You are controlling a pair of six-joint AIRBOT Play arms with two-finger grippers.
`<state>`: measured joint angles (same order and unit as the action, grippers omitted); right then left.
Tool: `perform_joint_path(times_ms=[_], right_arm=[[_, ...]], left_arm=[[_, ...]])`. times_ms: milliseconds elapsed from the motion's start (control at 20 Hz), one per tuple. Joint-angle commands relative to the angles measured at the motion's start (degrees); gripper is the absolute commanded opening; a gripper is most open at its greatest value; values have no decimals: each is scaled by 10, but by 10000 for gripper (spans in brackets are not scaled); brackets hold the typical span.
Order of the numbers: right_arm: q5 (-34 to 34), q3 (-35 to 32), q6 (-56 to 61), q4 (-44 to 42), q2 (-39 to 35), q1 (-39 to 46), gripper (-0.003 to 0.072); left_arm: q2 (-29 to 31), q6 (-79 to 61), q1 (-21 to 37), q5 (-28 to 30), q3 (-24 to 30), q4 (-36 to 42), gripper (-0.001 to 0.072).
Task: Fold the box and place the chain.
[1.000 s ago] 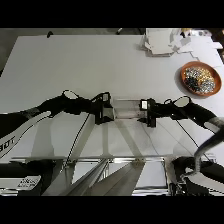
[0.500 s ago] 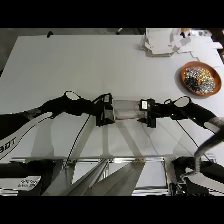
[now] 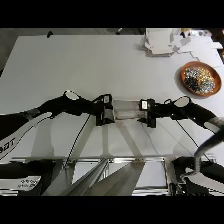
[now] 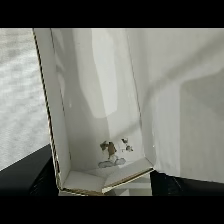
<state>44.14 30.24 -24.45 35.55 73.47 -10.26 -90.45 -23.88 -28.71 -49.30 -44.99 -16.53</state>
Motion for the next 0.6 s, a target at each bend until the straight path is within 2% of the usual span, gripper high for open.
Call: perform_joint_path(times_ms=[0, 400, 450, 550], right_arm=[[0, 0, 0, 0, 0, 0, 403], [0, 0, 0, 0, 0, 0, 403], [0, 0, 0, 0, 0, 0, 403], [0, 0, 0, 0, 0, 0, 403]], left_arm=[[-5, -1, -8, 15, -1, 23, 706], [-5, 1, -17, 26, -1, 35, 668], [-5, 2, -17, 28, -1, 37, 589], [-5, 2, -17, 28, -1, 37, 310]])
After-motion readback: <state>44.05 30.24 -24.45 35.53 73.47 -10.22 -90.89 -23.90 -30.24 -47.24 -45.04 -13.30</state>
